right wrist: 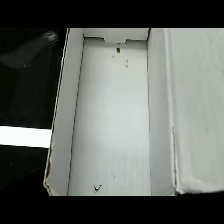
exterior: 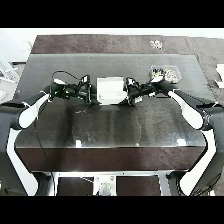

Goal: Fold the box and place the chain.

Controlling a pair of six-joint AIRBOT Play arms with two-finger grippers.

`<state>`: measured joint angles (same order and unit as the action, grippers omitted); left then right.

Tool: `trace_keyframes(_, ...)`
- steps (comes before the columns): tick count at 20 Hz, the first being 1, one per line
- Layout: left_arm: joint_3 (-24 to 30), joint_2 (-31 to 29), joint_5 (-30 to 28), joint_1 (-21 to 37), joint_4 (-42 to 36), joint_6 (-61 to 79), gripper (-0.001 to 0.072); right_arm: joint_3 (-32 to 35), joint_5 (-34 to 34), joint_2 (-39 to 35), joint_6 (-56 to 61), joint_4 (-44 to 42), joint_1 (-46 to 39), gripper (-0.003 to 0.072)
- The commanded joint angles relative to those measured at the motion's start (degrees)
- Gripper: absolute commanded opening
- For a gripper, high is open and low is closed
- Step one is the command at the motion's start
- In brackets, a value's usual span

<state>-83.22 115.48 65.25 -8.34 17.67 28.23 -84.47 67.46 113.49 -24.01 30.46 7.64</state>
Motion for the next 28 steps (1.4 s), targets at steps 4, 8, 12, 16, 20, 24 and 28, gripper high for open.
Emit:
trace_keyframes(4, 0.0, 0.1, -1.1, 0.0, -0.1, 2.1, 0.072, 0.0, 0.1, 0.0, 0.0, 0.1, 0.0, 0.0587)
trace_keyframes(8, 0.0, 0.7, -0.1, 0.0, -2.1, 2.3, 0.072, 0.0, 0.1, 0.0, 0.0, 0.1, 0.0, 0.0587)
trace_keyframes(12, 0.0, 1.5, -0.1, 0.0, -3.6, 3.8, 0.072, 0.0, 0.1, 0.0, 0.0, 0.1, 0.0, 0.0587)
trace_keyframes(16, 0.0, 1.6, 0.2, -0.1, -3.6, 3.9, 0.072, 0.0, 0.1, 0.0, 0.0, 0.1, 0.0, 0.0587)
trace_keyframes(20, 0.0, 1.7, -0.5, -1.2, -4.2, 4.9, 0.072, 0.0, 0.1, 0.0, 0.0, 0.1, 0.0, 0.0587)
trace_keyframes(24, -0.3, 2.2, -0.7, -1.3, -4.6, 4.9, 0.072, 0.0, 0.1, 0.0, 0.0, 0.1, 0.0, 0.0587)
trace_keyframes(28, -0.3, 2.6, -0.8, -1.3, -4.8, 4.8, 0.072, 0.0, 0.1, 0.0, 0.0, 0.1, 0.0, 0.0587)
